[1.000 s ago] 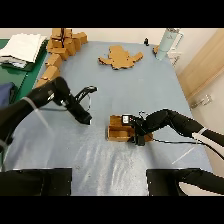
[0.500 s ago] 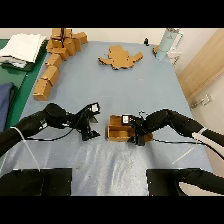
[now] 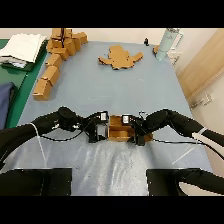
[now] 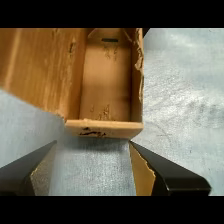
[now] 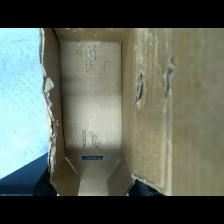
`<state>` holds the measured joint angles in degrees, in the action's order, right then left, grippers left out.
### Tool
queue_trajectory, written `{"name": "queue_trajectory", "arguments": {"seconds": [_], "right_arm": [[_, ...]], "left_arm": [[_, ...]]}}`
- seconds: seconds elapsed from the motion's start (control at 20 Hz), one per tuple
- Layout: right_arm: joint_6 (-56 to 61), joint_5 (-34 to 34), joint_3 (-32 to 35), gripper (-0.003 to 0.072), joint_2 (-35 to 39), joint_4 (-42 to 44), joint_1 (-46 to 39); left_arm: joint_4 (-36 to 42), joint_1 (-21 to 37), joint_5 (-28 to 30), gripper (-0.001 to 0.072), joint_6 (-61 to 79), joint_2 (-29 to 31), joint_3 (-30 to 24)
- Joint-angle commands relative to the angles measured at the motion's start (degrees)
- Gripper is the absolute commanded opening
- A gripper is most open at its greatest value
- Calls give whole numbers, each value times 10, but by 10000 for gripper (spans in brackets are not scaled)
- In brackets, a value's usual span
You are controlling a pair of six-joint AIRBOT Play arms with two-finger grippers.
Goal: Fold the box.
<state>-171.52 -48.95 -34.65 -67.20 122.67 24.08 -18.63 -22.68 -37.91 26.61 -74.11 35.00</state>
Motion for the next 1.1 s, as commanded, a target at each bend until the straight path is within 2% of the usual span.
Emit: {"name": "queue_trajectory", "arguments": {"seconds": [0.0, 0.55, 0.7, 0.9, 1.05], "right_arm": [[0, 0, 0, 514, 0, 0, 0], [0, 0, 0, 514, 0, 0, 0], [0, 0, 0, 515, 0, 0, 0], [0, 0, 0, 514, 0, 0, 0], [0, 0, 0, 514, 0, 0, 0]], "left_arm": [[2, -9, -7, 680, 21, -13, 8], [2, -36, 18, 679, -37, -23, 23], [-34, -38, 18, 679, -70, -23, 23], [-39, -55, 21, 680, -76, -24, 23], [-39, -73, 45, 681, -77, -26, 24]]}}
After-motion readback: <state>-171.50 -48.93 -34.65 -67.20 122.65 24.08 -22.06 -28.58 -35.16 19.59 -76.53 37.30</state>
